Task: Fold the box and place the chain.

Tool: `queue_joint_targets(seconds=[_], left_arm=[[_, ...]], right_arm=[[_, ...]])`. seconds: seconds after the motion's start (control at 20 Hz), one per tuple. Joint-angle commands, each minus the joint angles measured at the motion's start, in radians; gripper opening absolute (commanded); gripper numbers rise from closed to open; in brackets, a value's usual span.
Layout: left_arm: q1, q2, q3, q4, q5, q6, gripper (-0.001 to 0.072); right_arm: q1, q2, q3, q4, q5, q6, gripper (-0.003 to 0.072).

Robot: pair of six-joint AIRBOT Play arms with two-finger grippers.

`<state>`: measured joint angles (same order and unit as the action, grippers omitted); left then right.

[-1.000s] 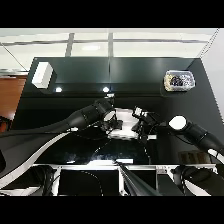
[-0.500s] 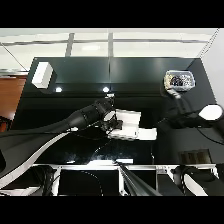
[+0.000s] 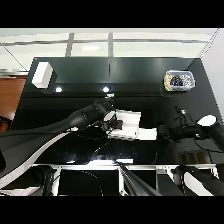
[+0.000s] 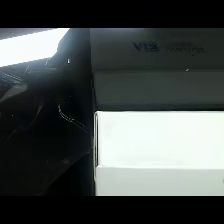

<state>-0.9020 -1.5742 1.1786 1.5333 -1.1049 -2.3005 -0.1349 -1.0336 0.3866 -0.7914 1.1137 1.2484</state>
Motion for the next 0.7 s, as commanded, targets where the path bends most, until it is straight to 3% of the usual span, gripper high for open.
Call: queue_joint_targets(seconds=[0.0,0.2,0.4,0.45,0.5,0.55,0.65], left_arm=[[0.002,-0.001,0.0,0.003,0.005,0.0,0.0026],[0.002,-0.001,0.0,0.003,0.004,0.0,0.0026],[0.002,-0.001,0.0,0.003,0.004,0.0,0.0026],[0.002,-0.001,0.0,0.002,0.004,0.0,0.0026],[0.002,-0.001,0.0,0.003,0.004,0.0,0.0026],[0.002,-0.001,0.0,0.003,0.004,0.0,0.0026],[0.002,-0.001,0.0,0.003,0.004,0.0,0.0026]], right_arm=[[0.073,-0.086,-0.017,0.145,-0.06,-0.11,0.0012],[0.105,-0.121,0.03,0.291,0.005,-0.269,0.0013],[0.105,-0.121,0.093,0.286,0.028,-0.315,0.0019],[0.105,-0.121,0.104,0.286,0.036,-0.314,0.0219],[0.105,-0.121,0.113,0.286,0.046,-0.314,0.0508],[0.105,-0.12,0.124,0.286,0.059,-0.314,0.0609],[0.106,-0.12,0.137,0.288,0.084,-0.314,0.0609]])
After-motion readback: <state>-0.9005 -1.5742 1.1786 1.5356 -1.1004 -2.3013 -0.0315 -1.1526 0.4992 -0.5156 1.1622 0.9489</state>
